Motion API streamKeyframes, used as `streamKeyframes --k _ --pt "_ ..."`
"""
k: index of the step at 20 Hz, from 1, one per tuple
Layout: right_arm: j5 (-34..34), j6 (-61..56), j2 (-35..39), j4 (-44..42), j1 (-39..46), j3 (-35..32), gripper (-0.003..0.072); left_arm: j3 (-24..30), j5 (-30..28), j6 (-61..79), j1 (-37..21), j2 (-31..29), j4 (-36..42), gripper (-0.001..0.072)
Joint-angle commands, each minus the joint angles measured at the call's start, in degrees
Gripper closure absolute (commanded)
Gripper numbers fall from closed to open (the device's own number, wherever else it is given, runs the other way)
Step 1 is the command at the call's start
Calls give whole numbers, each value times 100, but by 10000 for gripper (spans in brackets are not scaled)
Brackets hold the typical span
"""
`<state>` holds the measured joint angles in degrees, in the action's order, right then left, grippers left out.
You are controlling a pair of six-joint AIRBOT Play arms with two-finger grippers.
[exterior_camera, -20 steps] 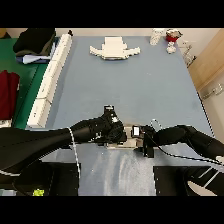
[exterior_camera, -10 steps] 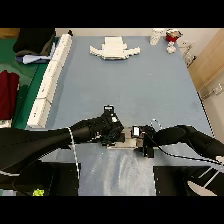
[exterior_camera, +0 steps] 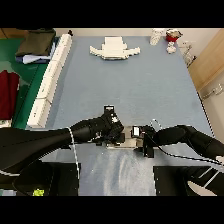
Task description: Fold the box.
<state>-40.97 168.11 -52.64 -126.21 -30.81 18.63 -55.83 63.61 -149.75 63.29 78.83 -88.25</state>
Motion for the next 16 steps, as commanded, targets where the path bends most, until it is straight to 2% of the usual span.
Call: streamKeyframes --k 1,5,10,11,12,13,16 --pt "0 -4 -2 0 2 4 226 -2 -2 24 -4 -52 -7 181" --pt "2 -4 -2 -2 2 4 227 -2 74 186 -2 -614 -4 181" --pt "0 -4 -2 0 2 4 226 0 1342 551 -2 -1714 105 183" --pt "2 -4 -2 -2 2 4 226 0 1563 686 -2 -1880 98 260" --pt "2 -4 -2 0 2 4 226 0 1738 964 -2 -2033 98 619" --pt "2 -4 -2 0 2 4 226 2 1775 1388 0 -2151 101 695" --pt "2 -4 -2 -2 2 4 226 2 1499 2533 -4 -2258 98 694"
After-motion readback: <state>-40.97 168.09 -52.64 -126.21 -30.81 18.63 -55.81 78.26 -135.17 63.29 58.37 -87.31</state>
